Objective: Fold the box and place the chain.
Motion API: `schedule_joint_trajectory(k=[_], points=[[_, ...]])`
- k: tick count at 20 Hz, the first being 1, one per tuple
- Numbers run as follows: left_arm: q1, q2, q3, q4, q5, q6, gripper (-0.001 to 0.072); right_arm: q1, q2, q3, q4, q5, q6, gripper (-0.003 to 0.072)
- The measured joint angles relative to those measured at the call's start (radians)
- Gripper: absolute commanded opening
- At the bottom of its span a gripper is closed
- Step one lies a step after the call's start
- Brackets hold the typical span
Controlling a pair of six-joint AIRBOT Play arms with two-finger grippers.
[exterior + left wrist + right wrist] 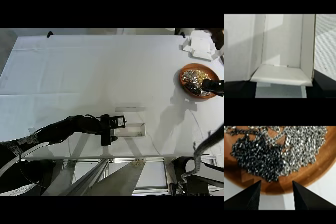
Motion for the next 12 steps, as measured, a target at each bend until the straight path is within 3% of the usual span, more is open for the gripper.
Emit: schedule_joint_trajectory(k=[6,9,10,12], points=[[0.000,0.000,0.000,0.000,0.000,0.000,0.0314,-0.011,-0.142,0.068,0.096,-0.036,-0.014,0.0433],[0.000,0.000,0.000,0.000,0.000,0.000,0.0314,-0.012,-0.189,0.074,0.140,-0.054,-0.017,0.0395],[0.000,0.000,0.000,0.000,0.000,0.000,0.0314,-0.012,-0.199,0.076,0.148,-0.055,-0.018,0.0361],[0.000,0.000,0.000,0.000,0.000,0.000,0.0314,-0.012,-0.211,0.077,0.160,-0.058,-0.018,0.0173]])
